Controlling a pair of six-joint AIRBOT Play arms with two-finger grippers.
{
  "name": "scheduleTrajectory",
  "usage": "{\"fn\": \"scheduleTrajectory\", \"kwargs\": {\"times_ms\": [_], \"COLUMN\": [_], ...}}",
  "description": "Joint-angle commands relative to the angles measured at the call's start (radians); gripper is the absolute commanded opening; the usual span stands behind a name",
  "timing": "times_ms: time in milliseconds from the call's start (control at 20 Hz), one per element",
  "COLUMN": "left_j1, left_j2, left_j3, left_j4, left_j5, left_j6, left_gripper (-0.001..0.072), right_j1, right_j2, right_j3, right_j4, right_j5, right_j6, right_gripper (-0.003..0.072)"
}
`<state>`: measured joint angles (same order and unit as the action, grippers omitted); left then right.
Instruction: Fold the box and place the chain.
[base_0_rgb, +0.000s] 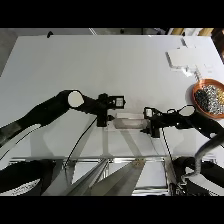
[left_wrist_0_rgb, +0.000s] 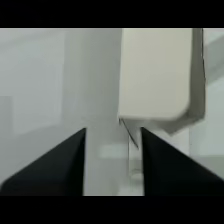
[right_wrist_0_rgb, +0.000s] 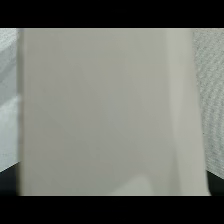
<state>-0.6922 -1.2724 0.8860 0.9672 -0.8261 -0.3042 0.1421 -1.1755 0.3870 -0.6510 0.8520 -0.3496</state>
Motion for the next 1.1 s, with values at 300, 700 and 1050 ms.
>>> {"fn": "scheduleTrajectory", "kwargs": {"times_ms": [300,700,1050], "left_j1": [-0.191,-0.178,-0.111], "left_j2": [0.098,-0.05,-0.292], "left_j3": [0.001,0.039,0.158], "left_j4": [0.112,-0.012,-0.014], "left_j5": [-0.092,0.393,0.328], "left_j6": [-0.266,-0.391,-0.449], "left_gripper": [0.0,0.0001,0.0001], "right_j1": [0.0,0.0,0.0], "right_j2": [0.0,0.0,0.0], "right_j3": [-0.001,-0.001,-0.001], "right_j4": [0.0,0.0,0.0], "right_j5": [0.0,0.0,0.0], "right_j6": [0.0,0.0,0.0], "right_gripper": [0.0402,0.0402,0.0402]}}
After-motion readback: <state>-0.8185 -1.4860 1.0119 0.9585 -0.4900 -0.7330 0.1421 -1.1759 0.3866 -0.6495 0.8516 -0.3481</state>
